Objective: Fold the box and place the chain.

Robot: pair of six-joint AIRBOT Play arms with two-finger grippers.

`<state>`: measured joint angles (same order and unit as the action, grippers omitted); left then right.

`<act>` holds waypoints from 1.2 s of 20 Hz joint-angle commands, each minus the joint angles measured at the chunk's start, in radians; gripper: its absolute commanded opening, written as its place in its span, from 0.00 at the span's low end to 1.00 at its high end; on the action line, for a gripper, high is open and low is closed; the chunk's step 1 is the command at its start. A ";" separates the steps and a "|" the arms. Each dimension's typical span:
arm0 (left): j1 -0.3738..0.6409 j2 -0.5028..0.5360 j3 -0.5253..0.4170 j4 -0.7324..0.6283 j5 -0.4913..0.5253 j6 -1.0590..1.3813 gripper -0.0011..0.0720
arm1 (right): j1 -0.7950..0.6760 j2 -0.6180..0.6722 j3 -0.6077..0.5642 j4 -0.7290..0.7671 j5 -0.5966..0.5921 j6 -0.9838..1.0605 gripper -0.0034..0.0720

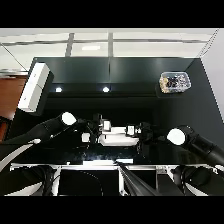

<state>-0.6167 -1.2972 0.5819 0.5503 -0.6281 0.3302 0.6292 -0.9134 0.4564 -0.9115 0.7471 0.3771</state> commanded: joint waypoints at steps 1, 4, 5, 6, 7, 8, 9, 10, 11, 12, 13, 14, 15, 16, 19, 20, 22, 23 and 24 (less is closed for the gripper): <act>-0.001 0.000 0.000 0.000 -0.002 0.002 0.05 | 0.000 0.008 0.043 -0.122 0.035 0.069 0.85; -0.001 0.000 0.000 0.000 -0.002 0.003 0.05 | -0.033 0.010 0.082 -0.132 0.112 0.069 0.85; -0.001 0.000 0.000 0.000 -0.002 0.002 0.05 | -0.054 0.019 0.083 -0.132 0.116 0.070 0.85; -0.001 0.000 0.000 0.000 -0.002 0.002 0.05 | -0.078 0.028 0.084 -0.129 0.116 0.072 0.85; -0.001 0.000 0.000 0.000 -0.002 0.002 0.05 | -0.106 0.037 0.084 -0.109 0.116 0.071 0.85; -0.001 0.000 0.000 0.000 -0.002 0.002 0.05 | -0.130 0.041 0.084 -0.074 0.117 0.067 0.85; -0.001 0.000 0.000 0.000 -0.002 0.002 0.05 | -0.146 0.041 0.083 -0.033 0.121 0.051 0.85; -0.001 0.000 0.000 0.000 -0.002 0.002 0.05 | -0.149 0.040 0.079 -0.005 0.120 0.027 0.85; -0.001 0.000 0.000 0.000 -0.002 0.002 0.05 | -0.149 0.038 0.067 0.024 0.117 -0.010 0.85; -0.001 0.000 0.000 0.000 -0.002 0.002 0.05 | -0.149 0.034 0.052 0.049 0.101 -0.033 0.85; -0.001 0.000 0.000 0.000 -0.002 0.002 0.05 | -0.149 0.027 0.039 0.068 0.082 -0.052 0.85; -0.001 0.000 0.000 0.000 -0.002 0.002 0.05 | -0.149 0.017 0.028 0.082 0.067 -0.082 0.85; -0.001 0.000 0.000 0.000 -0.002 0.002 0.05 | -0.149 0.010 0.026 0.096 0.060 -0.107 0.85; -0.001 0.000 0.000 0.000 -0.002 0.002 0.05 | -0.149 0.009 0.026 0.112 0.056 -0.125 0.85; -0.001 0.000 0.000 0.000 -0.002 0.002 0.05 | -0.150 0.009 0.026 0.107 0.051 -0.151 0.85; -0.001 0.000 0.000 0.000 -0.002 0.002 0.05 | -0.150 0.005 0.026 0.111 0.053 -0.155 0.85; -0.001 0.000 0.000 0.000 -0.002 0.002 0.05 | -0.150 -0.016 0.026 0.155 0.060 -0.194 0.85; -0.001 0.000 0.000 0.000 -0.002 0.002 0.05 | -0.150 -0.033 0.026 0.186 0.064 -0.231 0.85; -0.001 0.000 0.000 0.000 -0.002 0.002 0.05 | -0.150 -0.052 0.026 0.214 0.066 -0.261 0.85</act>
<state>-0.6174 -1.2972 0.5819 0.5503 -0.6308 0.3328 0.4801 -0.9325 0.4835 -0.7700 0.8066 0.1978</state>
